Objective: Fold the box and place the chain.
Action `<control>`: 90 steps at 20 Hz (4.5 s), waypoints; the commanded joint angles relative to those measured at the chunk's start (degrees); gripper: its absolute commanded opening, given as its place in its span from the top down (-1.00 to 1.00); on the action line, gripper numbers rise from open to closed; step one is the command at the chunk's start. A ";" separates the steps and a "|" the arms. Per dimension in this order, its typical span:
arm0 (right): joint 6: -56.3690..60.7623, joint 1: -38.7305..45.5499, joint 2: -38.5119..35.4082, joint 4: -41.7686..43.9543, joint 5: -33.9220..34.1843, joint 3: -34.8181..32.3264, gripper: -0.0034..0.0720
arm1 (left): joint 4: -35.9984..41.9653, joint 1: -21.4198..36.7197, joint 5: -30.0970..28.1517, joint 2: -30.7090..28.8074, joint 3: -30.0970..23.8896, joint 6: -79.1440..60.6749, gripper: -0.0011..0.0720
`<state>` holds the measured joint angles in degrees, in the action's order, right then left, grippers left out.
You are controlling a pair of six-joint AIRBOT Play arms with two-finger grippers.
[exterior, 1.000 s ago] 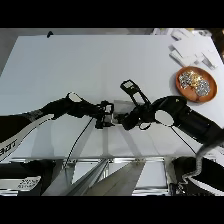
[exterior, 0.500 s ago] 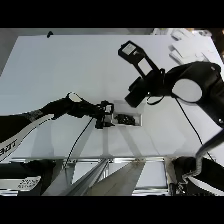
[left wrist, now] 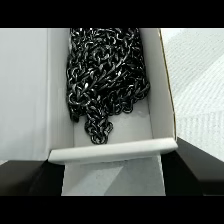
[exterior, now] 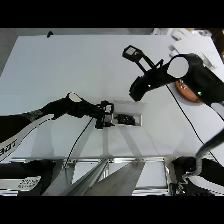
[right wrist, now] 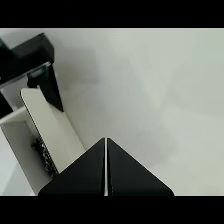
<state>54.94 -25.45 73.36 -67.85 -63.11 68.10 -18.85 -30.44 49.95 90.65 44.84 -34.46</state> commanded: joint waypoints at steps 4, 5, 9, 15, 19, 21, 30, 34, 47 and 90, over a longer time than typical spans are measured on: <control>-11.72 1.88 1.46 5.22 -0.57 -6.43 0.87 | 0.00 -0.02 -0.02 -0.02 0.04 -0.02 0.44; -13.14 1.88 1.46 6.71 -0.74 -7.56 0.87 | 0.00 -0.02 0.00 -0.02 0.04 -0.02 0.44; -16.24 1.88 -1.16 11.96 -0.87 -11.28 0.87 | 0.00 -0.02 0.00 -0.02 0.04 -0.02 0.44; -25.57 1.84 -8.37 20.33 -0.11 -16.28 0.87 | 0.00 -0.02 0.00 -0.02 0.04 0.00 0.44; -25.49 0.57 -8.09 21.05 -0.66 -19.65 0.87 | 0.00 -0.02 0.00 -0.02 0.04 -0.02 0.44; -25.46 -0.28 -8.11 21.16 -1.33 -20.02 0.87 | 0.00 -0.02 0.00 -0.02 0.04 -0.02 0.44; -25.49 -1.16 -7.63 17.25 0.39 -20.02 0.16 | 0.00 -0.02 -0.02 -0.02 0.04 -0.02 0.44; -25.66 -2.40 -7.56 14.53 1.44 -20.02 0.13 | 0.00 -0.02 -0.02 -0.02 0.02 -0.02 0.44; -26.95 -5.92 -7.56 8.07 7.19 -22.01 0.13 | 0.00 -0.02 0.00 -0.02 0.04 -0.02 0.44; -27.78 -10.84 -9.42 1.84 10.03 -23.78 0.12 | 0.00 -0.02 0.00 -0.02 0.04 -0.02 0.44</control>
<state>26.76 -36.05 63.81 -64.01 -54.63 44.34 -18.83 -30.46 49.93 90.65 44.84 -34.50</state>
